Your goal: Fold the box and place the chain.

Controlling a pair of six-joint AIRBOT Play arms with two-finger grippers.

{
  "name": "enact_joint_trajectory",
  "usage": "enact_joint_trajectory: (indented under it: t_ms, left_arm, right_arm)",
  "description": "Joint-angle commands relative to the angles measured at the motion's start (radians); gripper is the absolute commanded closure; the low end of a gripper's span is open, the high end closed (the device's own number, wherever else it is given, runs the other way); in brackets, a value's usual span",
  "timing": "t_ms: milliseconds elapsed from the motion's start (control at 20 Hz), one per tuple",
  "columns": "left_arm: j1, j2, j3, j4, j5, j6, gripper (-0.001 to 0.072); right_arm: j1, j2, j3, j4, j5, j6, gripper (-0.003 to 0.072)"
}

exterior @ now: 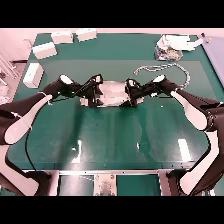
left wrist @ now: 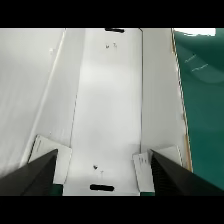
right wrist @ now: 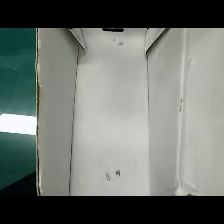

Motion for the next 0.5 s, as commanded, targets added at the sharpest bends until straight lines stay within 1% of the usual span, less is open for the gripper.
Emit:
enact_joint_trajectory:
  t_ms: [0, 50, 100, 150, 200, 250, 300, 450]
  left_arm:
    - [0.0, -0.001, 0.0, 0.0, 0.03, 0.009, -0.0009]
    - [0.0, -0.001, 0.001, 0.0, 0.042, 0.01, 0.0062]
    - [0.001, 0.0, 0.003, 0.004, 0.042, 0.029, 0.0191]
    - [0.006, 0.001, 0.003, 0.005, 0.041, 0.055, 0.0233]
    - [0.016, 0.001, 0.005, 0.004, 0.039, 0.071, 0.0233]
    - [0.026, 0.004, 0.005, 0.001, 0.037, 0.08, 0.0257]
    - [0.038, 0.007, 0.005, 0.001, 0.026, 0.088, 0.036]
    - [0.076, 0.024, 0.005, 0.0, -0.014, 0.105, 0.0361]
  right_arm:
    - [0.001, 0.0, 0.0, 0.001, 0.001, -0.001, 0.0106]
    - [0.001, 0.0, 0.0, 0.001, 0.001, -0.001, 0.0107]
    - [0.001, 0.0, 0.0, 0.001, 0.001, -0.001, 0.0106]
    - [0.001, 0.0, 0.0, 0.001, 0.001, -0.001, 0.0106]
    - [0.001, 0.0, 0.0, 0.001, 0.001, -0.001, 0.0106]
    - [0.001, 0.0, 0.0, 0.001, 0.001, -0.001, 0.0106]
    - [0.001, 0.0, 0.0, 0.001, 0.001, -0.001, 0.0106]
    - [0.001, 0.0, 0.0, 0.001, 0.001, -0.001, 0.0106]
